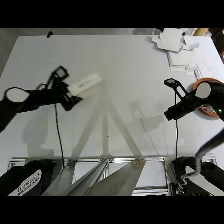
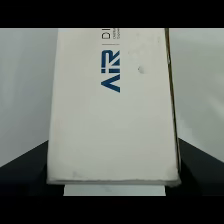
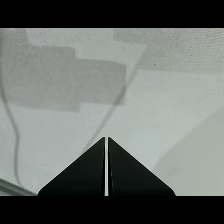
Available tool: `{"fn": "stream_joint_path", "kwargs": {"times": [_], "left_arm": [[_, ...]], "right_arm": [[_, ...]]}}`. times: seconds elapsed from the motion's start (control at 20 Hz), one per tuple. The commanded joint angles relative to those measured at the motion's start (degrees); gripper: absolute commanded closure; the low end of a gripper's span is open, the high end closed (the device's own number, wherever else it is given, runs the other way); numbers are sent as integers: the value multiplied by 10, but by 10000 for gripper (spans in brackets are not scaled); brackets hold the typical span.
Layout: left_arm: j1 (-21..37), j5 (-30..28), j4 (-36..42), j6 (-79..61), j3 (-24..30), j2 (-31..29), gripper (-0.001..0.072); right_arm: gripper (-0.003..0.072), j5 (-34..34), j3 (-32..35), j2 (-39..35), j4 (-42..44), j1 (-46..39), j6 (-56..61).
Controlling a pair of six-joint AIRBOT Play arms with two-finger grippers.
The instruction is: Fold the box and place the chain.
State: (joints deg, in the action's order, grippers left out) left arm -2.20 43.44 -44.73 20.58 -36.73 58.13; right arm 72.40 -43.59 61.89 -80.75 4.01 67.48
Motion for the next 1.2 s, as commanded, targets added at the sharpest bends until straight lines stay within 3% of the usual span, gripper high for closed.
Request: {"fn": "stream_joint_path", "kwargs": {"times": [0.0,0.15,0.3,0.4,0.5,0.7,0.95,1.15], "left_arm": [[131,29,-134,207,4,-30,302],[189,29,-134,249,27,-17,302],[201,35,-156,249,48,4,296],[200,48,-159,252,49,14,195],[200,48,-167,284,48,14,22],[200,75,-196,316,48,9,2],[200,135,-196,315,48,-88,2],[200,146,-196,315,48,-184,3]], "right_arm": [[665,0,0,0,0,0,0],[665,0,0,0,0,0,0],[665,0,0,0,0,0,0],[665,0,0,-1,0,0,0],[665,0,0,0,0,0,0],[665,0,0,-1,0,0,0],[665,0,0,0,0,0,0],[665,0,0,-1,0,0,0]]}}
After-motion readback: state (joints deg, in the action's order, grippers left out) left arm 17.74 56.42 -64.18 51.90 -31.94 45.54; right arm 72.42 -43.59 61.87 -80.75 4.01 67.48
